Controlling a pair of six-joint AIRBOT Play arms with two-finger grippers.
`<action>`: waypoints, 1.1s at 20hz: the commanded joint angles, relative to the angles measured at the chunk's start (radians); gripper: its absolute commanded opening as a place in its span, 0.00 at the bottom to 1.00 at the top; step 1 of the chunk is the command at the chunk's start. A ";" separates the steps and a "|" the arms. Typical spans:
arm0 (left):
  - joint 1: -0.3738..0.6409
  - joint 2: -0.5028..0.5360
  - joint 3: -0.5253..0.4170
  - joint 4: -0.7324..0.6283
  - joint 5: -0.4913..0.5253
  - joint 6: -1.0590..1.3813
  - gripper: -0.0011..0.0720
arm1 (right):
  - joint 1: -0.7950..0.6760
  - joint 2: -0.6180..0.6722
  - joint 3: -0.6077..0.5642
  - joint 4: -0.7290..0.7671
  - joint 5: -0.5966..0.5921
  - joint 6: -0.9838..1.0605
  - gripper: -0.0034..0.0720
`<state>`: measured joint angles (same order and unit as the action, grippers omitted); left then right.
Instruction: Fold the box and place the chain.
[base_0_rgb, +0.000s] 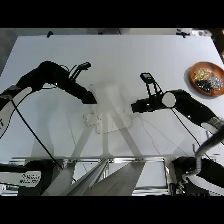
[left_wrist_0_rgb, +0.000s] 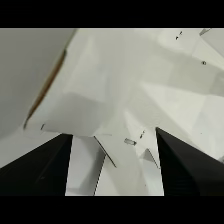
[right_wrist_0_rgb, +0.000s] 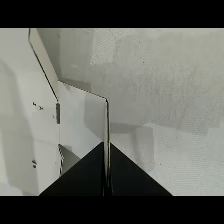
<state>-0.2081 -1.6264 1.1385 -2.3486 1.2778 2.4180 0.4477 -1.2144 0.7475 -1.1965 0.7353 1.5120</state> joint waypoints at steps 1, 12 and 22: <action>0.009 -0.048 0.000 -0.037 0.025 0.025 0.81 | 0.001 0.000 0.000 0.000 0.016 -0.002 0.06; -0.002 -0.157 0.000 -0.210 0.096 0.136 0.80 | 0.001 0.000 0.000 0.000 0.012 -0.001 0.06; -0.056 -0.173 0.000 -0.208 0.047 0.207 0.08 | 0.001 0.000 0.000 0.000 0.013 -0.001 0.06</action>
<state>-0.2493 -1.7985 1.1389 -2.5553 1.3464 2.5942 0.4477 -1.2144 0.7479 -1.1980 0.7483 1.5101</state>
